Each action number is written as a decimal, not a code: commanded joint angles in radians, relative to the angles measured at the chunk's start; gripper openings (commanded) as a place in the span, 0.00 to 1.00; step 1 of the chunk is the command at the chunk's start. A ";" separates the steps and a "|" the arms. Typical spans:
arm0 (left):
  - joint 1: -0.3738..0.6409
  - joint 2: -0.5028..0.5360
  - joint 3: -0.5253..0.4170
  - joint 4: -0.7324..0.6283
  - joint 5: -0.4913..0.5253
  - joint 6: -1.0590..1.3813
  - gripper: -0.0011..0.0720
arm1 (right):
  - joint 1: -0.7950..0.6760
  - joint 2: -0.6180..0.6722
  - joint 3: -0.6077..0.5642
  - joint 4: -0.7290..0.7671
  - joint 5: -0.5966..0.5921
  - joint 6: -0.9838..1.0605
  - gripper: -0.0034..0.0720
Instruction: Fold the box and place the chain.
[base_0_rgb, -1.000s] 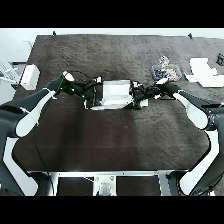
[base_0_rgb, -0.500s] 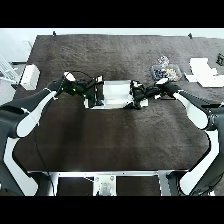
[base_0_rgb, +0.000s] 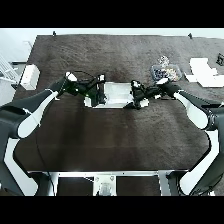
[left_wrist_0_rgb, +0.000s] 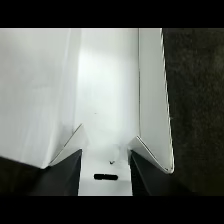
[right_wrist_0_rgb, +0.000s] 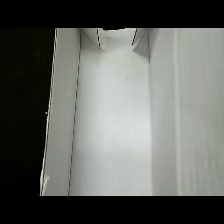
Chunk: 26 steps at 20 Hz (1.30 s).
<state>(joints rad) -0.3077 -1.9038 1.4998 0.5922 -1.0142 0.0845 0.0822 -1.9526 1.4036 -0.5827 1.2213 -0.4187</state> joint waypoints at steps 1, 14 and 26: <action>-0.001 -0.002 0.000 -0.042 0.037 0.031 0.67 | 0.001 0.000 0.000 -0.002 0.003 -0.002 0.84; -0.001 -0.043 0.001 -0.090 -0.016 0.074 0.69 | 0.001 0.000 0.000 -0.002 0.003 -0.002 0.84; -0.001 -0.044 0.001 -0.099 -0.008 0.089 0.99 | 0.001 0.000 0.000 -0.001 0.003 -0.002 0.84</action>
<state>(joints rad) -0.3080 -1.9472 1.5002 0.4953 -1.0355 0.1612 0.0826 -1.9526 1.4036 -0.5850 1.2247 -0.4210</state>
